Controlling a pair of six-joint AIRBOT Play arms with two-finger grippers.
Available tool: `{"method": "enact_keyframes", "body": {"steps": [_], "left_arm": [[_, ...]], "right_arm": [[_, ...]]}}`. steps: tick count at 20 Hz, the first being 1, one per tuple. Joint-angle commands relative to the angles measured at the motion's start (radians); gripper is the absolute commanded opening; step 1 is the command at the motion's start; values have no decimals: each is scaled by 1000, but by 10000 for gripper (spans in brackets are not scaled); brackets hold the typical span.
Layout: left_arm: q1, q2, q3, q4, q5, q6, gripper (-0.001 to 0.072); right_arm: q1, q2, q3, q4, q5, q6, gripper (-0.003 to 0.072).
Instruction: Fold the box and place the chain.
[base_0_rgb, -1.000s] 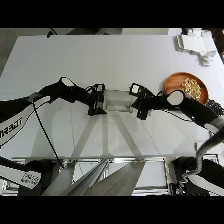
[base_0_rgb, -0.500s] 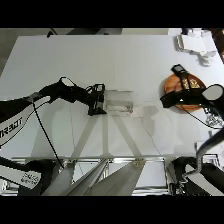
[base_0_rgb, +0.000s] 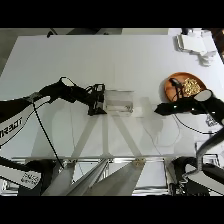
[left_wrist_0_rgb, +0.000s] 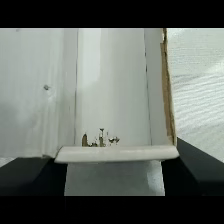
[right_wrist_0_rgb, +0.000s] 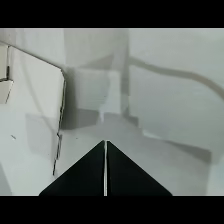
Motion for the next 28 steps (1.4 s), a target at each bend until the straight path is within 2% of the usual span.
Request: {"method": "enact_keyframes", "body": {"steps": [1,4,9,10,11,12,13,15,18,20,23,28], "left_arm": [[0,0,0,0,0,0,214],[0,0,0,0,0,0,214],[0,0,0,0,0,0,214],[0,0,0,0,0,0,214],[0,0,0,0,0,0,214],[0,0,0,0,0,0,214],[0,0,0,0,0,0,214],[0,0,0,0,0,0,214],[0,0,0,0,0,0,214],[0,0,0,0,0,0,214],[0,0,0,0,0,0,214],[0,0,0,0,0,0,214]], "right_arm": [[66,-98,-8,159,-20,-42,7],[101,-115,-8,400,37,-181,7],[102,-115,-8,611,148,-225,14],[102,-114,-8,632,151,-226,52],[102,-114,-8,642,149,-227,145],[102,-110,-7,641,146,-237,147],[95,-103,-6,639,145,-285,34],[55,-69,-6,638,142,-333,12],[-61,29,-6,552,113,-357,11],[-121,82,-6,381,75,-329,10],[-122,70,-6,122,40,-174,9],[-26,-37,-6,118,23,-134,9]]}}
